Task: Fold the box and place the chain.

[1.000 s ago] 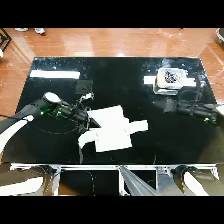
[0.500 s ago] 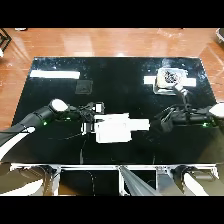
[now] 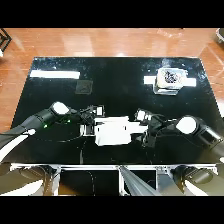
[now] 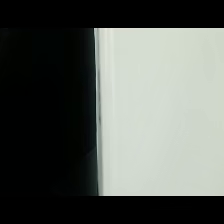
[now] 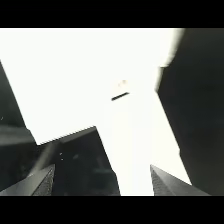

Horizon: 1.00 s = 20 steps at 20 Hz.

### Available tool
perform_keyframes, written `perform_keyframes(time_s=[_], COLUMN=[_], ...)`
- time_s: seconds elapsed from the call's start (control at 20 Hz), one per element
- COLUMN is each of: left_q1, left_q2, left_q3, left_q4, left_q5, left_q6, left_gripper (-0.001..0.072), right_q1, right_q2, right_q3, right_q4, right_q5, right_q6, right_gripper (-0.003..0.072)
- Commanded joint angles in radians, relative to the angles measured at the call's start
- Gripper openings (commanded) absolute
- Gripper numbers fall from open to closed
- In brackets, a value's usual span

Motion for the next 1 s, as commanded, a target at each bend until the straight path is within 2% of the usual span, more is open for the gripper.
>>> perform_keyframes(time_s=[0.0,0.25,0.5,0.75,0.95], left_q1=[0.001,0.001,0.001,0.001,0.001], left_q2=[0.0,0.0,0.0,0.0,0.0], left_q3=[-0.001,-0.001,-0.001,-0.001,-0.001], left_q4=[0.0,0.0,0.0,-0.004,-0.004], left_q5=[0.0,0.0,0.001,0.001,0.0], left_q6=[-0.002,-0.005,-0.005,-0.005,-0.006], left_gripper=[0.0021,0.0021,0.0021,0.0021,0.0021], right_q1=[0.113,0.2,0.284,0.322,0.32], right_q2=[-0.007,-0.06,-0.076,-0.076,-0.075], right_q3=[-0.042,-0.06,-0.06,-0.06,-0.055], right_q4=[-0.094,-0.107,-0.061,-0.027,-0.017], right_q5=[-0.071,-0.162,-0.338,-0.363,-0.406], right_q6=[-0.027,-0.072,-0.072,-0.069,0.029], right_gripper=[0.0685,0.0685,0.0686,0.0685,0.0685])
